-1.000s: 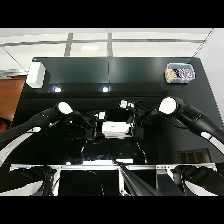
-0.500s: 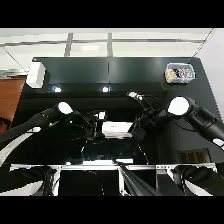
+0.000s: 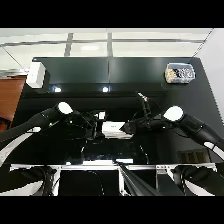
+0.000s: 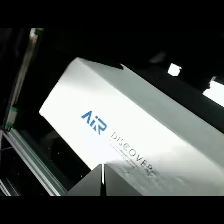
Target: Fold the box and place the chain.
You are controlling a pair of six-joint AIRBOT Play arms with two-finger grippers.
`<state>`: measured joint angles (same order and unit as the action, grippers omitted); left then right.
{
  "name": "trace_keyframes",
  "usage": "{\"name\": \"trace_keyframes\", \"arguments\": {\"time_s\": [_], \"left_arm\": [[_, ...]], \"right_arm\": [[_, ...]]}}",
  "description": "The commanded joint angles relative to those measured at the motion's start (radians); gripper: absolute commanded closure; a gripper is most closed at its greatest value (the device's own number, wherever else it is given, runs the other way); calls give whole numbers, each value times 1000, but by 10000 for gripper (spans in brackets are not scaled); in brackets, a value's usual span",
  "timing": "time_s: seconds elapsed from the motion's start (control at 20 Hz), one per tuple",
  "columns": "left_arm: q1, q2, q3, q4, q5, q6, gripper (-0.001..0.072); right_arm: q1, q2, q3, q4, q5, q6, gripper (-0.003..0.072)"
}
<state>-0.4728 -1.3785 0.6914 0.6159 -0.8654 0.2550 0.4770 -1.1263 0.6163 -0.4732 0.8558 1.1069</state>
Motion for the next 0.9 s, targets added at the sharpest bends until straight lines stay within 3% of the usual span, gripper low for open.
{"name": "trace_keyframes", "arguments": {"time_s": [0.0, 0.65, 0.75, 0.85], "left_arm": [[0, 0, 1, 0, 0, 0, 302], [0, 0, 1, -34, -3, 0, 302], [0, 0, 1, -34, -3, 0, 302], [0, 0, 1, -33, -11, -1, 302]], "right_arm": [[3, -47, -13, 4, -28, 28, 670], [3, -58, -13, -58, -57, 64, 670], [-1, -55, -9, -44, -14, 64, 670], [-34, -42, 20, 24, 136, 63, 670]]}}
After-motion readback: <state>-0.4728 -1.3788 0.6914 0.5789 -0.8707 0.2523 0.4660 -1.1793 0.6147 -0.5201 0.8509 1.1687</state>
